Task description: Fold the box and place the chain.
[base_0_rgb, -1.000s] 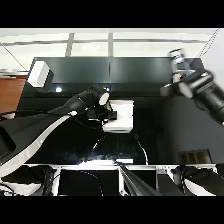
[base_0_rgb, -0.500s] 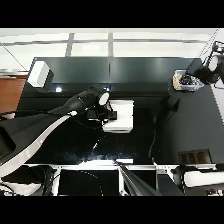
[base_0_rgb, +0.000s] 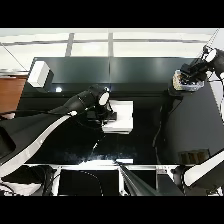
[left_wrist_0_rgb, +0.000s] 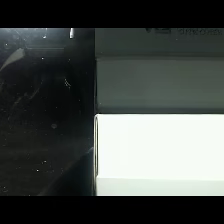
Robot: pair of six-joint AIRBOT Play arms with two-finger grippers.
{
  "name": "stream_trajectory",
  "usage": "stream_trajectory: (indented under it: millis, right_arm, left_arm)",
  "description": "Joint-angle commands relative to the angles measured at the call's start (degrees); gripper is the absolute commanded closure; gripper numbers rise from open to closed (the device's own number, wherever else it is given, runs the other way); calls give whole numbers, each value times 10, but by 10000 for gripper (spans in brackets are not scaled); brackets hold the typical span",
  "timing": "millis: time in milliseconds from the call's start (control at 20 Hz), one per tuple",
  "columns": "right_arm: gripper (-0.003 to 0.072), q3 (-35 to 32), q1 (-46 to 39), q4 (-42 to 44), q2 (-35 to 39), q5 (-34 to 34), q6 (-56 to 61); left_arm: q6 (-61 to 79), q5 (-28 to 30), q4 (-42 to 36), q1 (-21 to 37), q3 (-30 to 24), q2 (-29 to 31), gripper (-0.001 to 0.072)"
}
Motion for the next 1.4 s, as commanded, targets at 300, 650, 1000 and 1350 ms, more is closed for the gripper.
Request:
stream_trajectory:
  millis: [300,650,1000,1350]
  right_arm:
    - [200,7,-1,-34,-14,22,2]
    - [678,7,-2,-36,3,24,-5]
    - [679,7,-1,-7,142,38,-117]
    - [679,7,11,38,319,47,-195]
  left_arm:
    - [0,-2,0,0,0,0,682]
    - [0,-2,0,0,0,0,682]
    - [0,-2,-12,0,0,0,682]
    - [0,-1,-42,0,0,0,682]
